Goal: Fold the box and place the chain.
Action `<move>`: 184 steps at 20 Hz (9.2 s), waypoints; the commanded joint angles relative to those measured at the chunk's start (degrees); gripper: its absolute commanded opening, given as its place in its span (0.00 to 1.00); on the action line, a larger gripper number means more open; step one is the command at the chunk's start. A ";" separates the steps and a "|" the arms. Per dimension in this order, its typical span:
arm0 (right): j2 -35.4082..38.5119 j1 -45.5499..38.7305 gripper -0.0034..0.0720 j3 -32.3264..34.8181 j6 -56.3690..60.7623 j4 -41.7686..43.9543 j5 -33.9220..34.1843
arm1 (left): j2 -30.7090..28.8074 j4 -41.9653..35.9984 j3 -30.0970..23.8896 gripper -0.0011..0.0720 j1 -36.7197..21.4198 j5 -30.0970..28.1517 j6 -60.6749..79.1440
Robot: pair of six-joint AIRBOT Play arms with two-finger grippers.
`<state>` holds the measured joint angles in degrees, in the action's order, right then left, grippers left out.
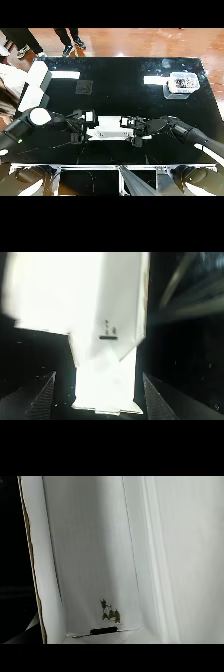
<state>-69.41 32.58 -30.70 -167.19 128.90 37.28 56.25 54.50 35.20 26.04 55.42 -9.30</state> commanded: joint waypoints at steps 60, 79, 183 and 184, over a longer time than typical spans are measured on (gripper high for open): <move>-0.04 0.04 0.52 0.00 0.02 0.02 0.00 | 9.09 11.47 3.91 0.82 10.12 -4.39 -22.62; -0.04 0.04 0.52 0.00 0.02 0.02 -0.02 | 10.25 2.99 3.85 0.31 10.58 -9.97 -16.15; -0.04 0.04 0.52 0.00 0.04 0.02 -0.22 | 11.52 -17.46 -1.36 0.73 2.49 -6.86 -72.15; -0.04 0.04 0.52 0.00 0.04 0.02 -0.22 | 11.54 -17.49 -1.36 0.73 2.49 -7.28 -72.22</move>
<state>-69.41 32.58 -30.70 -167.13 128.90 37.04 67.79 37.19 33.78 28.40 49.47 -80.62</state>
